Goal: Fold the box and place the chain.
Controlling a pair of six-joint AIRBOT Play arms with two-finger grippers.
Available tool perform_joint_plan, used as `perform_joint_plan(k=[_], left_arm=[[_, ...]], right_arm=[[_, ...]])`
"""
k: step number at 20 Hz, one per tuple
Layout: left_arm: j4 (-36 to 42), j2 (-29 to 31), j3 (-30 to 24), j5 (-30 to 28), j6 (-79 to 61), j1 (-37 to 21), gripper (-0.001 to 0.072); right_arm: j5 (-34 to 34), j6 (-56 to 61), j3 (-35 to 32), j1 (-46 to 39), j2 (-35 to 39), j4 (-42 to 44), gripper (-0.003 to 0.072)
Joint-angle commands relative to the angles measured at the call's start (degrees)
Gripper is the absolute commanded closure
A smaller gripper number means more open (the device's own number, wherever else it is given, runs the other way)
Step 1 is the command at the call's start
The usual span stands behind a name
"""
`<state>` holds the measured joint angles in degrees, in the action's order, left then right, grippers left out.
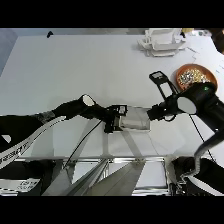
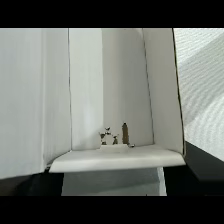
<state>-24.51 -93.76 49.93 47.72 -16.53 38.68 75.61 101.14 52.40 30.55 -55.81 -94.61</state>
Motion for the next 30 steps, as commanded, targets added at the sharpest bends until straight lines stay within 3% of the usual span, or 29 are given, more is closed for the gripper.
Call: perform_joint_plan(k=[1,5,8,10,13,19,23,30], left_arm=[[0.1,0.0,0.0,-0.3,0.0,0.0,0.07],[0.1,0.0,0.0,-0.3,0.0,0.0,0.07],[0.1,0.0,0.0,-0.4,0.0,0.0,0.07],[0.1,0.0,0.0,-0.3,0.0,0.0,0.07],[0.1,0.0,0.0,-0.3,0.0,0.0,0.07],[0.1,0.0,0.0,-0.4,0.0,0.0,0.07],[0.1,0.0,0.0,-0.3,0.0,0.0,0.07],[0.1,0.0,0.0,-0.3,0.0,0.0,0.07]], right_arm=[[0.5,-5.3,3.0,-6.6,0.6,0.3,0.0457],[-1.3,-12.4,8.7,-20.5,-0.8,2.6,0.0462],[-4.5,-16.6,9.1,-27.7,-4.2,4.1,0.0463],[-10.1,-16.6,9.1,-32.5,-7.6,3.3,0.0468],[-12.6,-18.9,10.8,-38.9,-16.6,2.8,0.047],[-11.4,-18.4,23.6,-44.3,-31.6,1.0,0.0469],[-11.3,-19.5,24.2,-46.0,-34.2,-4.4,0.0455],[-10.3,-23.8,24.2,-46.3,-36.6,-4.7,0.0457]])
